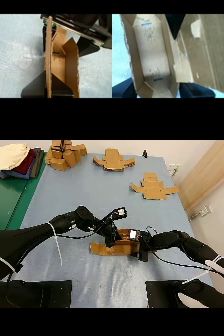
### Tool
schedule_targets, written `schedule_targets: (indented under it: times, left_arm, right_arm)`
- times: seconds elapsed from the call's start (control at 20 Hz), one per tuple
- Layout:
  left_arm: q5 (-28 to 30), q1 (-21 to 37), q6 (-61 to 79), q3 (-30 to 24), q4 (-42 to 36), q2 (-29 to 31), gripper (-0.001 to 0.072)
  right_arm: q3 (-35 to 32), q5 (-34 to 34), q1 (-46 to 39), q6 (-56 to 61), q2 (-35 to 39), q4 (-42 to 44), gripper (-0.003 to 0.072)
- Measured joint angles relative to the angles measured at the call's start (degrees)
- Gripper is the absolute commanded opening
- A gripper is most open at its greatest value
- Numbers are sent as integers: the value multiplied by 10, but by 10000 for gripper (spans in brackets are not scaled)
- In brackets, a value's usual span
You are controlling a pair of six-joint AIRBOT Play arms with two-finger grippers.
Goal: Fold the box.
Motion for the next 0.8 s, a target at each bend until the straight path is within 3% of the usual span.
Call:
schedule_targets:
  times: [0.3, 0.4, 0.8]
  left_arm:
    - [0, 0, 0, 0, 0, 0, 14]
    - [0, 0, 0, 0, 0, 0, 14]
    - [-2, 0, 0, 0, 0, 0, 15]
  right_arm:
    - [-1, 7, 0, 2, -19, -2, 710]
    - [0, 8, 0, 2, -26, -2, 572]
    - [0, 8, 0, 2, -33, -1, 572]
